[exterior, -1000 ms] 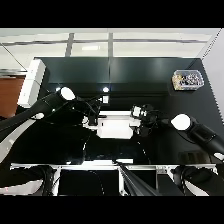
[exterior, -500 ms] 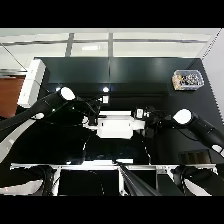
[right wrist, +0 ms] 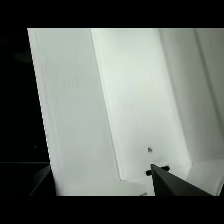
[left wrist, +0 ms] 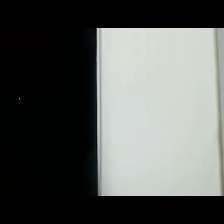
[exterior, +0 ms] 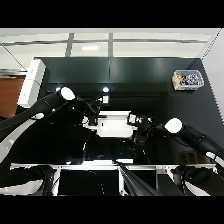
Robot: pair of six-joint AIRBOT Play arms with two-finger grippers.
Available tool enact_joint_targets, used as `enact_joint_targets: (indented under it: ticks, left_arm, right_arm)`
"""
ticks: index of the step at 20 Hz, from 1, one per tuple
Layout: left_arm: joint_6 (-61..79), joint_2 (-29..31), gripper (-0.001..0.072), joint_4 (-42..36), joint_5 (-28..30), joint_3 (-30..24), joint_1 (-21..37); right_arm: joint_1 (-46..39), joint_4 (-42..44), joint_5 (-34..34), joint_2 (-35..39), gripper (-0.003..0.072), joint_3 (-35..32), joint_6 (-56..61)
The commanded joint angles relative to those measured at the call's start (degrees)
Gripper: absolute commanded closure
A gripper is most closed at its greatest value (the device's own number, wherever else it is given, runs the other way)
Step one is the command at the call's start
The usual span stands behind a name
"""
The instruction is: Fold the box and place the chain.
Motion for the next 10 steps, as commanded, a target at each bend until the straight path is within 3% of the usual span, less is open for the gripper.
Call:
enact_joint_targets:
  ticks: [1,4,10]
  left_arm:
    - [0.00,0.00,0.0683,0.00,0.07,-0.02,-0.02]
    - [0.00,0.00,0.0683,0.00,0.07,-0.02,-0.02]
    - [-0.42,0.00,0.0683,-0.02,-0.09,-0.04,-0.04]
  right_arm:
    - [2.47,1.07,-7.65,0.63,-0.0018,1.22,-0.20]
    - [2.38,-9.22,-7.37,0.96,-0.0018,4.13,-0.26]
    - [-1.57,-8.81,-6.10,0.90,-0.0018,5.20,-0.31]
